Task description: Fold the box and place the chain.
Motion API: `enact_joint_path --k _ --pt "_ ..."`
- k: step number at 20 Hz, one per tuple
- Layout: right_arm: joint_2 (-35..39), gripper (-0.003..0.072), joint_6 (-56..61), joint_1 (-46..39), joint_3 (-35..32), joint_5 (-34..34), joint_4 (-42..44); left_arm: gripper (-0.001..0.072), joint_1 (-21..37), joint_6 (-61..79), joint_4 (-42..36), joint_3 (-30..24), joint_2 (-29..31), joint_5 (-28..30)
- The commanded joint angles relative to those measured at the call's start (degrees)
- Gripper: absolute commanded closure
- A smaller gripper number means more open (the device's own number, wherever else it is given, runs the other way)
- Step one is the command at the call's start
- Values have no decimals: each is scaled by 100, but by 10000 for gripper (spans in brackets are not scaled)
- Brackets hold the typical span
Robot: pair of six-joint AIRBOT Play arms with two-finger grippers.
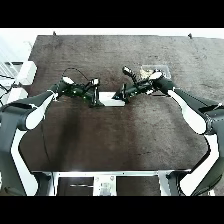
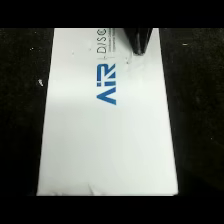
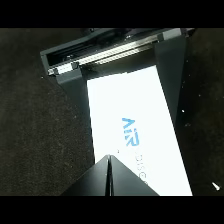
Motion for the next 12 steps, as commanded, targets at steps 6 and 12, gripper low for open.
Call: enact_joint_path --k 6,12 --pt "-9 667 566 168 63 -326 -693 180 2 7 2 4 4 26" --pt "699 668 205 166 109 37 535 180 4 7 0 4 4 26"
